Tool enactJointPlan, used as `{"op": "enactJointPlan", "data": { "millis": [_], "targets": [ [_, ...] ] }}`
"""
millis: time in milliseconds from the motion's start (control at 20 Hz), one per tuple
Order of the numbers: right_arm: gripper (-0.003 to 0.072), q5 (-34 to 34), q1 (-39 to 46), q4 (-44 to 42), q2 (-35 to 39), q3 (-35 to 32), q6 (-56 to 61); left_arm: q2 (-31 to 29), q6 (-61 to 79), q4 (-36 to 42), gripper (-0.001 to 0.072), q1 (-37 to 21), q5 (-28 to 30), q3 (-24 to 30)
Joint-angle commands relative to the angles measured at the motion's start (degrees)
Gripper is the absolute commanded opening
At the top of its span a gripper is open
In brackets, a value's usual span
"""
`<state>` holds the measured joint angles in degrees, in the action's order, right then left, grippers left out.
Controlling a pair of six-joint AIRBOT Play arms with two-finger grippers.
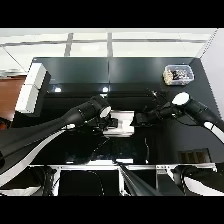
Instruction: Fold the box and place the chain.
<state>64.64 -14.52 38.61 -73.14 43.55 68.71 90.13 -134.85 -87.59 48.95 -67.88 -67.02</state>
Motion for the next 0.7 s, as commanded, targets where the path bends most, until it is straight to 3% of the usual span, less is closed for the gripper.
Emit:
{"op": "enactJointPlan", "data": {
  "millis": [0, 400, 650],
  "targets": [
    [0.0295, -1.2, -5.1, 10.7, 0.0, 4.2, 11.7, 0.0, 0.0, 0.0, 0.0024, -0.1, 0.1, -0.1],
    [0.0295, -6.1, -16.5, 29.4, -1.6, 5.8, 31.7, 0.0, 0.0, 0.0, 0.0024, -0.1, 0.3, -0.1],
    [0.0295, -1.6, -23.2, 42.7, -6.7, 12.0, 49.4, 0.0, 0.0, 0.0, 0.0024, -0.1, 0.3, -0.1]
  ]
}}
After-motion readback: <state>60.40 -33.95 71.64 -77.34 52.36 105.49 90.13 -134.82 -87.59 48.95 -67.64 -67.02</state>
